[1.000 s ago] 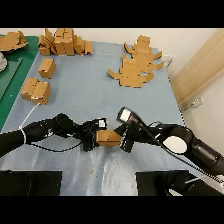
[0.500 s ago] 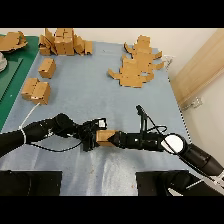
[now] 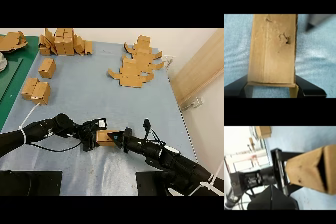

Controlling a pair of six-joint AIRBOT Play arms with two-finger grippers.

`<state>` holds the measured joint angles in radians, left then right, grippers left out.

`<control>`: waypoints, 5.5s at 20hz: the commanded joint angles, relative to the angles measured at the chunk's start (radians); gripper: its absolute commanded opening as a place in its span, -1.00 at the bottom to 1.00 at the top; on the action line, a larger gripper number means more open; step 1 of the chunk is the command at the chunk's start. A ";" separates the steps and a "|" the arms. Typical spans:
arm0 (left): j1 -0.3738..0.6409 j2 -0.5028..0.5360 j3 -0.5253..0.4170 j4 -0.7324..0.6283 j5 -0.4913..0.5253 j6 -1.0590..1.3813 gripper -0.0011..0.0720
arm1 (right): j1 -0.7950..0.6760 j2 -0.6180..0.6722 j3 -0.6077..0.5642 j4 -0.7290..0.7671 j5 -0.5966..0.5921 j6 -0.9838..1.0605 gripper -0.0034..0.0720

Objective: Fold the box.

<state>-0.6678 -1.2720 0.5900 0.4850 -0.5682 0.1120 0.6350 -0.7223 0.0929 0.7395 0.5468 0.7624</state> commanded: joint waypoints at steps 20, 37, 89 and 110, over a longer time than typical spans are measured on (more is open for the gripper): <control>0.000 0.000 0.001 0.000 0.000 0.000 0.16 | 0.003 -0.283 -0.041 0.245 0.180 -0.248 -0.92; 0.000 0.000 0.001 0.000 0.000 0.000 0.16 | -0.223 0.261 -0.038 0.162 -0.348 -0.381 -0.91; 0.960 -0.671 1.063 0.395 0.035 -1.017 0.17 | -0.224 0.337 -0.038 0.153 -0.461 -0.381 -0.91; 0.987 -0.420 1.080 0.524 -0.210 -1.020 0.56 | -0.223 0.335 -0.038 0.112 -0.481 -0.381 -0.91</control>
<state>0.3153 -1.7657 1.6691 0.9607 -0.6926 -0.9081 0.4114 -0.3882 0.0544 0.8810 0.0654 0.3809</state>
